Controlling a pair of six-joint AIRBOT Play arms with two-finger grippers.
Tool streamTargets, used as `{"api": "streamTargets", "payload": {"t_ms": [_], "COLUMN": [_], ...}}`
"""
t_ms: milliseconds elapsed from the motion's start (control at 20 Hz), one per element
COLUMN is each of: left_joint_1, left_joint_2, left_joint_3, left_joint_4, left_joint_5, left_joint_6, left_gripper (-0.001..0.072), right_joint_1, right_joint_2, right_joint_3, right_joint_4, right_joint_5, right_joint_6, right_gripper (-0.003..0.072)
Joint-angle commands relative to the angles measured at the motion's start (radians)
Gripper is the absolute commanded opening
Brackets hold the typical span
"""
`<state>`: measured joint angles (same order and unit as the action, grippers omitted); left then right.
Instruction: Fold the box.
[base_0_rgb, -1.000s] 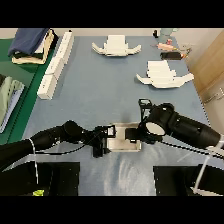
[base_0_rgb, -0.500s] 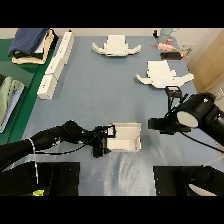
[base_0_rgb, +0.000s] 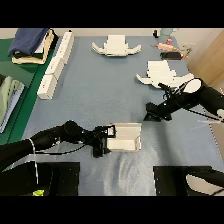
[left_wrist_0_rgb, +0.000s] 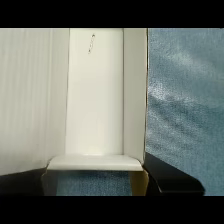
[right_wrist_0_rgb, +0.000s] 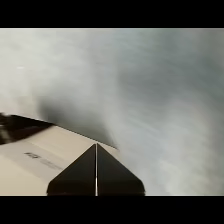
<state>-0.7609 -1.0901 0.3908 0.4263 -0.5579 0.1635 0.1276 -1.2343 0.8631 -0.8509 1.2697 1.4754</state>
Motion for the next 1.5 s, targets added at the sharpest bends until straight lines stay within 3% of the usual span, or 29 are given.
{"api": "streamTargets", "payload": {"t_ms": [0,300,400,600,750,1000,1450], "left_joint_1": [0.000,0.000,0.000,0.000,0.000,0.000,0.000], "left_joint_2": [0.000,0.000,0.000,0.000,0.000,0.000,0.000], "left_joint_3": [0.001,0.001,0.001,0.001,0.001,0.001,0.001], "left_joint_4": [0.000,0.000,0.000,0.000,0.000,0.000,0.000], "left_joint_5": [0.000,0.000,0.000,0.000,0.000,0.000,0.000], "left_joint_6": [0.000,0.000,0.000,0.000,0.000,0.000,0.000], "left_gripper": [0.0478,0.0478,0.0478,0.0478,0.0478,0.0477,0.0478], "right_joint_1": [-0.023,0.053,0.084,0.186,0.295,0.454,0.692], "right_joint_2": [-0.149,-0.208,-0.207,-0.171,-0.084,0.085,0.367], "right_joint_3": [0.050,0.079,0.079,0.078,0.057,-0.018,-0.351], "right_joint_4": [0.287,0.307,0.273,0.060,-0.032,-0.048,-0.090], "right_joint_5": [0.068,0.271,0.285,0.235,0.082,-0.231,-0.586], "right_joint_6": [-0.234,-0.333,-0.335,-0.348,-0.411,-0.571,-0.718], "right_gripper": [0.0001,0.0002,0.0002,0.0002,0.0002,0.0002,0.0002]}}
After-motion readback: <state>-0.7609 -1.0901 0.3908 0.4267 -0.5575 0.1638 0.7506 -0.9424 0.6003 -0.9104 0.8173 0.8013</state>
